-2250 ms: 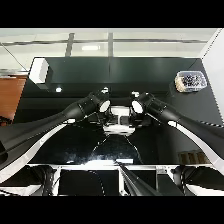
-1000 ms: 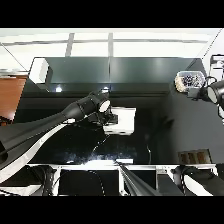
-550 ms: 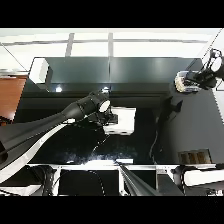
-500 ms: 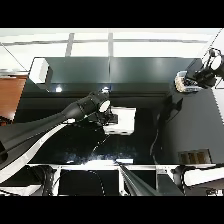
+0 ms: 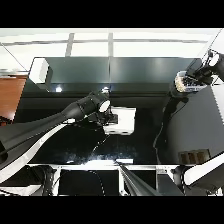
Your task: Fold the box and place the chain.
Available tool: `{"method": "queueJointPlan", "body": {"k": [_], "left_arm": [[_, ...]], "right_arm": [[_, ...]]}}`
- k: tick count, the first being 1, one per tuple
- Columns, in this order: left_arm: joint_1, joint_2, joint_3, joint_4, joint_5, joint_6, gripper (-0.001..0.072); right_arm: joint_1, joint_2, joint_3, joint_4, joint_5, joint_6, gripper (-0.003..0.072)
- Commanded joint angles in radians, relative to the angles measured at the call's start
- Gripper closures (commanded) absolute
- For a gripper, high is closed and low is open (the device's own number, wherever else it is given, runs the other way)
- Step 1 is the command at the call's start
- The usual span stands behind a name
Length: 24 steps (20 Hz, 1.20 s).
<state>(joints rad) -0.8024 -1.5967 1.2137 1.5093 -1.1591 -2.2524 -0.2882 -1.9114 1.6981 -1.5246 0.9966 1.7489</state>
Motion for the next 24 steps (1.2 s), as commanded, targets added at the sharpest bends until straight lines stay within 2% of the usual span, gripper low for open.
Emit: {"method": "queueJointPlan", "body": {"k": [1,4,5,6,11,15,19,24], "left_arm": [[0.000,0.000,0.000,-0.004,-0.002,0.000,0.0681],[0.000,0.000,0.000,-0.004,-0.002,0.000,0.0681],[0.000,0.000,0.000,-0.003,-0.002,0.000,0.0681],[0.000,0.000,0.000,-0.003,-0.002,0.000,0.0681],[0.000,0.000,0.000,-0.003,-0.002,0.000,0.0681],[0.000,0.000,0.000,-0.004,-0.003,0.000,0.0681],[0.000,0.000,0.000,-0.004,-0.002,0.000,0.0681],[0.000,0.000,0.000,-0.003,-0.002,0.000,0.0681]], "right_arm": [[-0.003,-0.024,0.009,0.009,0.016,-0.008,0.0332],[-0.003,-0.023,0.009,0.014,0.051,-0.017,0.0570],[-0.003,-0.018,0.011,0.018,0.068,-0.018,0.0595],[-0.004,-0.004,0.012,0.016,0.081,-0.024,0.0673],[-0.006,0.190,0.011,0.032,0.118,-0.217,0.0683],[-0.006,0.399,0.012,0.056,0.095,-0.243,0.0683],[-0.004,0.583,0.012,0.166,0.071,-0.253,0.0682],[-0.002,0.731,0.010,0.377,0.299,-0.410,0.0680]]}}
